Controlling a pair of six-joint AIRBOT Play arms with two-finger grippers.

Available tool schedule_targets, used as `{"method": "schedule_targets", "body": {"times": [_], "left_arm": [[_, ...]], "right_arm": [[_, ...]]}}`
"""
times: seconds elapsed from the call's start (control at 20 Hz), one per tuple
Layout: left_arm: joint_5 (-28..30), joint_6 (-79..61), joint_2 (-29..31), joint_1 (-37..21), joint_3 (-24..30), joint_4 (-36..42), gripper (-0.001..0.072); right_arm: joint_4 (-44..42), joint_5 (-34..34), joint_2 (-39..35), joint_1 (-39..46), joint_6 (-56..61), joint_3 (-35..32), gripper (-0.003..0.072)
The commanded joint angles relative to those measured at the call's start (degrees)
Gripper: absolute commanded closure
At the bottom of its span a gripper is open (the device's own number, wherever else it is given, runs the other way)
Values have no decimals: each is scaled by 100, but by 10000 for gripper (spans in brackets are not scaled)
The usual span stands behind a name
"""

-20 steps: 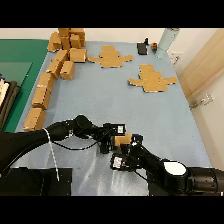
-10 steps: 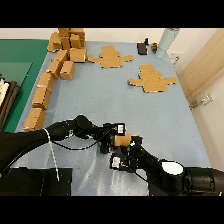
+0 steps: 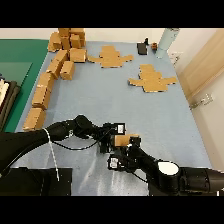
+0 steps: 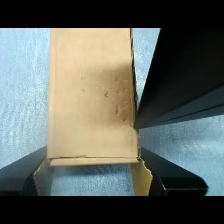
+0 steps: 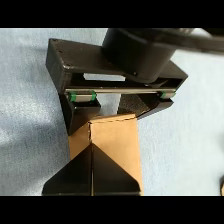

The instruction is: Fold the box.

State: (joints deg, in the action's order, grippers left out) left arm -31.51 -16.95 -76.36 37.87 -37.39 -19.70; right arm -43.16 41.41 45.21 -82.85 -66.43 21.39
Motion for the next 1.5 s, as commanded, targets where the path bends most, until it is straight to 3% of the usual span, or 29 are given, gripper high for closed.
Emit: {"method": "schedule_targets", "body": {"times": [0.0, 1.45], "left_arm": [[-15, 2, -2, 0, -4, 0, 41], [-57, 2, -2, 2, -2, 44, 48]], "right_arm": [[-17, 0, 17, 2, 2, -4, 679], [68, -111, 55, 284, 2, 162, 680]]}}
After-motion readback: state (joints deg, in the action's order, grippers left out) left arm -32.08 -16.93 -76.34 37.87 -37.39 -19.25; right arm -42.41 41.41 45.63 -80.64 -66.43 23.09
